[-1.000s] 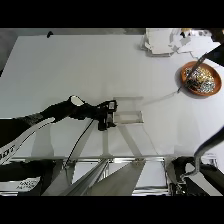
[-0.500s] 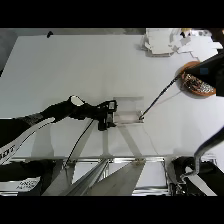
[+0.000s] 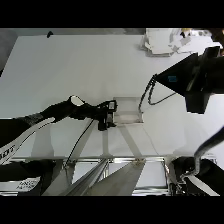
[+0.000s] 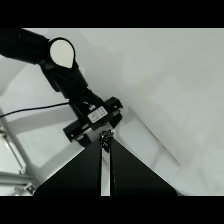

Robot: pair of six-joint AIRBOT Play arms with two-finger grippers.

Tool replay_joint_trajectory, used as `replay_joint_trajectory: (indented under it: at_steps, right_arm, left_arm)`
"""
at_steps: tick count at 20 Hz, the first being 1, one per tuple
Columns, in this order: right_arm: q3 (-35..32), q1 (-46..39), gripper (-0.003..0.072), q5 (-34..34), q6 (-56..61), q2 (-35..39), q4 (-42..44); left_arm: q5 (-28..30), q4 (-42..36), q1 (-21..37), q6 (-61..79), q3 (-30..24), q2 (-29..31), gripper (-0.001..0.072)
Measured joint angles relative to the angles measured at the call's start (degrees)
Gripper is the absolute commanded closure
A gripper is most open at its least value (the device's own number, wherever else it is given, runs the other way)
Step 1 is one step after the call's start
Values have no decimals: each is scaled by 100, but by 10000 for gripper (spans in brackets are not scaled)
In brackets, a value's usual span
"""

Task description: Fold the box and place the chain.

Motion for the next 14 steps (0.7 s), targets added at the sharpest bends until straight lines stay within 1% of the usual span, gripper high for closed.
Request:
replay_joint_trajectory:
  at_steps: [3,6,9,14]
  right_arm:
    - [-212,92,670,-70,28,-35,-111]
    - [-682,127,670,-164,44,-48,-155]
    - [-1436,138,669,-428,28,-57,-125]
    - [-2881,140,669,-1239,-310,-109,131]
  left_arm:
    - [0,0,0,0,0,0,559]
    - [0,-2,0,0,0,0,559]
    - [0,0,0,0,0,0,559]
    - [0,-2,0,0,0,0,559]
